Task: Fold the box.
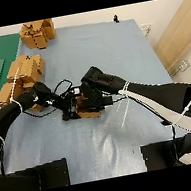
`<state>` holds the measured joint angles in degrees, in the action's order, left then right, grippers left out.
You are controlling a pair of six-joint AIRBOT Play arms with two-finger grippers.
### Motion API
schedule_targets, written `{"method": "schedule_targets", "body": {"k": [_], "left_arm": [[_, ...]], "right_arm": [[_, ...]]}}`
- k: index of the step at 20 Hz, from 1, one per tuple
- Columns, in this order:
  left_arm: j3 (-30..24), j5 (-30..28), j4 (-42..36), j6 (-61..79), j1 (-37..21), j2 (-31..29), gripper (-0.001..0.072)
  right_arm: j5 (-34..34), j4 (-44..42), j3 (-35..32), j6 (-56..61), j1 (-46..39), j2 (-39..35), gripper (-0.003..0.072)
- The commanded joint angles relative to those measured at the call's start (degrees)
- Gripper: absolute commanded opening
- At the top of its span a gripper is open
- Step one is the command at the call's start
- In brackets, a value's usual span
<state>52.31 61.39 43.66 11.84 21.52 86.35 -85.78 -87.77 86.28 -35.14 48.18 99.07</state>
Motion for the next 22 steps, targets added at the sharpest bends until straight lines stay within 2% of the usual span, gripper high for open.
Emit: {"method": "schedule_targets", "body": {"k": [1, 6, 7, 8, 9, 12, 14, 17, 19, 21, 22], "left_arm": [[0.0, 0.3, 0.2, 0.0, -0.1, 0.0, 0.0013], [0.0, 0.2, 0.3, -1.0, -0.1, 0.0, 0.0013], [0.0, 0.2, 0.3, -1.0, -0.1, 0.0, 0.0013], [0.0, 0.2, 0.3, -1.0, -0.1, 0.0, 0.0013], [0.0, 0.2, 0.3, -1.1, -0.2, 0.0, 0.0013], [0.0, 0.2, 0.3, -1.2, -0.2, 0.0, 0.0013], [0.0, 0.3, 0.3, -1.2, -0.2, 0.0, 0.0013], [0.0, 0.2, 0.3, -1.2, -0.2, 0.0, 0.0013], [0.0, 0.2, 0.3, -1.2, -0.2, 0.0, 0.0013], [0.0, 0.1, 0.3, -1.2, -0.2, 0.0, 0.0013], [0.0, 0.1, 0.3, -1.2, -0.2, 0.0, 0.0014]], "right_arm": [[-3.8, 1.9, 0.0, -0.2, 0.2, 0.2, 0.0007], [-2.7, 2.3, 0.0, -0.7, 0.2, 0.2, 0.0015], [-1.9, 2.3, 0.0, -1.7, 0.2, 0.1, 0.0200], [-1.0, 2.1, 0.0, -3.0, 0.1, -0.1, 0.0505], [0.1, 1.5, 0.0, -4.6, 0.0, -0.5, 0.0569], [2.8, 2.1, -0.2, -6.4, 0.0, -3.2, 0.0568], [6.4, 1.4, -1.9, -9.0, -0.6, -6.6, 0.0522], [7.4, 1.0, -8.5, -10.4, -3.3, -14.4, 0.0522], [10.8, -2.1, -15.1, -12.5, -7.1, -21.6, 0.0510], [20.1, -9.2, -22.4, -16.8, -12.1, -30.4, 0.0340], [26.3, -14.1, -26.4, -20.6, -15.3, -35.1, 0.0172]]}}
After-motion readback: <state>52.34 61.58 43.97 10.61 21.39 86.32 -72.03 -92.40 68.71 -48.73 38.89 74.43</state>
